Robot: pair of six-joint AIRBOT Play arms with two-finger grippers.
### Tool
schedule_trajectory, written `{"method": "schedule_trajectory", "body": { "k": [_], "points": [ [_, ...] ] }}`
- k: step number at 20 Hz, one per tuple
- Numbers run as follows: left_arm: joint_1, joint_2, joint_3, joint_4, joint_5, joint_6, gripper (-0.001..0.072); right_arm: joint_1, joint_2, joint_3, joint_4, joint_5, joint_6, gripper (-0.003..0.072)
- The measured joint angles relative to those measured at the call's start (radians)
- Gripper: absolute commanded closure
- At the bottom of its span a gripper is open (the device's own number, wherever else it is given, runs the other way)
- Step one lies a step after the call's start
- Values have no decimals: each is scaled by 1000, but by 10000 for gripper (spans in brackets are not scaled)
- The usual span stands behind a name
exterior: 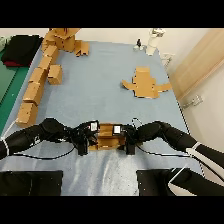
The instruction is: Fold the box.
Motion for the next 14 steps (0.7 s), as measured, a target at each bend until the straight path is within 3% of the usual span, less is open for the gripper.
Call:
{"method": "schedule_trajectory", "body": {
  "k": [14],
  "points": [
    [-15, -9, 0, -64, 2, 6, 666, 0, 0, 0, 0, 0, -1, 241]
  ]
}}
